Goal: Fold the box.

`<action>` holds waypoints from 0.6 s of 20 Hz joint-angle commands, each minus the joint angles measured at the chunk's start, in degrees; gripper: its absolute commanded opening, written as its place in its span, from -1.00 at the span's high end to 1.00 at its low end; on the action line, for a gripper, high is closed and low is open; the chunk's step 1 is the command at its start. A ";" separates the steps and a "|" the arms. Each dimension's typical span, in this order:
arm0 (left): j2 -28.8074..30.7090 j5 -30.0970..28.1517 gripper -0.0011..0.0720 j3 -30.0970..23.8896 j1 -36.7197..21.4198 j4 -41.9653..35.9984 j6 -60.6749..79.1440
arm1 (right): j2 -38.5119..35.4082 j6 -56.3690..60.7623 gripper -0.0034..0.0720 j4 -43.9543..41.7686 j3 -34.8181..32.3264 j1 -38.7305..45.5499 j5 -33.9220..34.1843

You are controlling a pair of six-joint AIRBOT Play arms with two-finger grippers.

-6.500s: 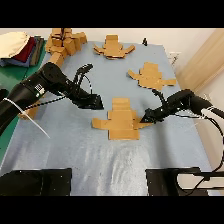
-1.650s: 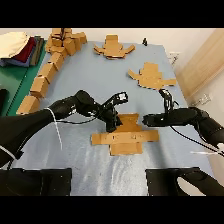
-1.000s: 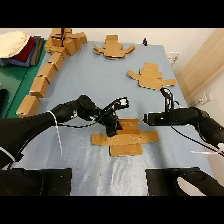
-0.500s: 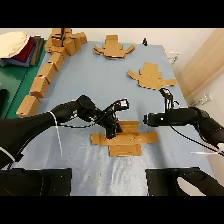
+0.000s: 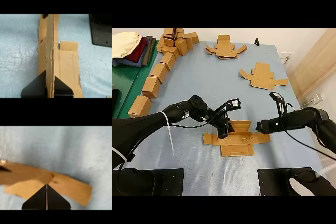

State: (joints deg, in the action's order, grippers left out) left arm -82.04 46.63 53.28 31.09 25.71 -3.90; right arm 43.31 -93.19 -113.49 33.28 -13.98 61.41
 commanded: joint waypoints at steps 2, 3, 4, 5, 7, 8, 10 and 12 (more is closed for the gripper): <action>0.00 0.00 0.93 0.00 0.00 0.00 0.00 | -9.57 11.54 0.90 7.45 -1.03 -13.66 5.99; 0.00 0.00 0.93 0.00 0.00 0.00 0.00 | -11.34 13.33 0.90 9.16 -2.01 -19.02 6.05; 0.00 0.00 0.93 0.00 0.00 0.02 0.00 | -12.61 14.64 0.90 10.73 -3.08 -24.33 5.99; 0.00 0.00 0.93 0.00 0.00 0.00 0.00 | -13.33 16.26 0.90 12.92 -4.28 -30.34 5.73; 0.00 0.00 0.93 0.00 0.00 0.02 0.00 | -13.20 20.50 0.90 20.35 -6.38 -41.66 4.31; 0.00 0.00 0.93 0.00 0.00 0.00 0.00 | -12.48 20.57 0.90 24.98 -7.32 -47.43 3.06; 0.00 0.00 0.93 0.00 0.00 0.00 0.00 | -9.68 20.55 0.51 33.73 -8.13 -55.76 1.90; 0.00 -0.02 0.93 0.00 0.00 0.00 0.00 | -5.90 20.48 -0.36 41.09 -8.13 -59.84 1.79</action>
State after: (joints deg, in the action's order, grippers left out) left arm -82.04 46.63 53.28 31.09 25.71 -3.92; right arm 34.17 -74.52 -85.76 26.11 -64.38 64.27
